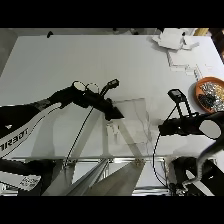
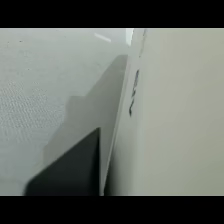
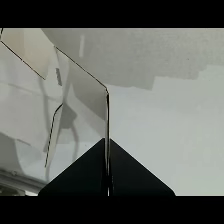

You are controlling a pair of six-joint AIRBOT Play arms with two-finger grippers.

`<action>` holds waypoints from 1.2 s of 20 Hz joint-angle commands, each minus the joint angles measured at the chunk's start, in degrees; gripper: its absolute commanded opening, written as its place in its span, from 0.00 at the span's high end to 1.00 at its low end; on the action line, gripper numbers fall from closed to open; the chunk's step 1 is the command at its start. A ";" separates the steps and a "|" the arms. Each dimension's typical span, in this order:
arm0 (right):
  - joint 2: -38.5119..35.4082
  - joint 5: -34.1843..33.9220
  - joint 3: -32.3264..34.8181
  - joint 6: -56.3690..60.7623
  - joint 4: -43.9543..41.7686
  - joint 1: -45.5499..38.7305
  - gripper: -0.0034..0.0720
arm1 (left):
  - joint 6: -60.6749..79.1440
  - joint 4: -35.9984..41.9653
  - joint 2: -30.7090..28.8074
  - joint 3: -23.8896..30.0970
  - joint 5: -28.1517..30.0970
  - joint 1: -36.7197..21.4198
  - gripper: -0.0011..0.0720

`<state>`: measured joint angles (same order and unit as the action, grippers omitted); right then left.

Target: Fold the box and place the chain.

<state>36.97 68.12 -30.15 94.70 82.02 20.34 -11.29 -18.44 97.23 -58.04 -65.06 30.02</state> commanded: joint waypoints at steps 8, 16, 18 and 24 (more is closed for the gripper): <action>-0.76 -1.42 -1.95 -0.07 -0.17 0.07 0.26 | 7.41 -9.60 -7.89 -0.31 0.00 1.70 0.98; -4.24 3.78 -9.31 -2.45 -0.04 0.07 0.26 | -1.95 -20.68 -14.03 4.61 11.13 9.40 0.99; -4.87 4.96 -9.29 -2.86 -0.17 0.07 0.26 | 2.08 -17.57 -13.66 5.60 15.10 9.46 0.98; -4.87 5.09 -9.07 -8.20 -1.70 0.07 0.27 | 13.88 -13.70 -9.81 5.57 17.31 9.73 0.98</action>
<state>32.27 72.88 -39.18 88.99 80.77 20.34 -2.24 -33.23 85.78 -52.69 -49.58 39.51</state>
